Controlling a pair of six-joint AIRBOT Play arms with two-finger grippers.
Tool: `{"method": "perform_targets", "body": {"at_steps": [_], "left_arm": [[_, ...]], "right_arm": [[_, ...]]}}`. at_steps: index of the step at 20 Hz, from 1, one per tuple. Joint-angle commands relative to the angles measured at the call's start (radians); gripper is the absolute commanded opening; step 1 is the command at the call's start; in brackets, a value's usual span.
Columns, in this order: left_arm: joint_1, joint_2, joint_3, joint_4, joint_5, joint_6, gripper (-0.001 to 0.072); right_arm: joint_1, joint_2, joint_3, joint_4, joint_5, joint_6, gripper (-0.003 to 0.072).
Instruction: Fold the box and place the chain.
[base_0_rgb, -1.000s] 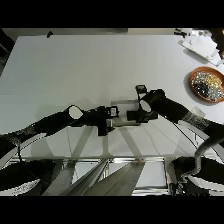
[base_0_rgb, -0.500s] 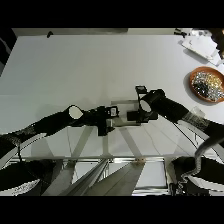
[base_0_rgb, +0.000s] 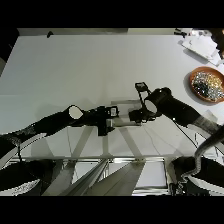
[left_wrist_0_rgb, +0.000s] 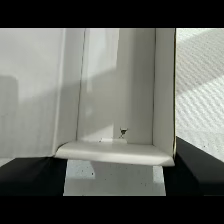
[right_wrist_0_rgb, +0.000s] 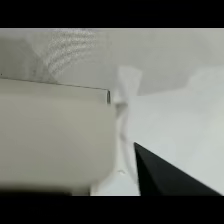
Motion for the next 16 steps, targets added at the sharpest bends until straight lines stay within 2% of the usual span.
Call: {"method": "perform_targets", "body": {"at_steps": [1,5,7,9,11,13,16], "left_arm": [[0.000,0.000,0.000,0.000,0.000,0.000,0.0354],[0.000,0.000,0.000,0.000,0.001,0.000,0.0354],[0.000,0.000,0.000,0.000,0.000,0.000,0.0354],[0.000,0.000,0.000,0.000,0.000,0.000,0.0354],[0.000,0.000,0.000,0.000,0.000,0.000,0.0354],[0.000,0.000,0.000,0.000,0.000,0.000,0.0354],[0.000,0.000,0.000,0.000,0.001,0.000,0.0354]], "right_arm": [[0.000,0.114,0.000,-0.036,0.046,-0.042,0.0483],[-0.057,0.358,0.002,-0.100,0.036,-0.163,0.0482],[-0.185,0.454,0.006,-0.164,0.035,-0.193,0.0480],[-0.393,0.499,0.006,-0.233,0.009,-0.251,0.0480],[-0.635,0.487,0.008,-0.215,-0.062,-0.353,0.0480],[-0.869,0.444,0.020,-0.123,-0.171,-0.477,0.0471],[-1.130,0.290,0.104,0.032,-0.240,-0.632,0.0458]]}}
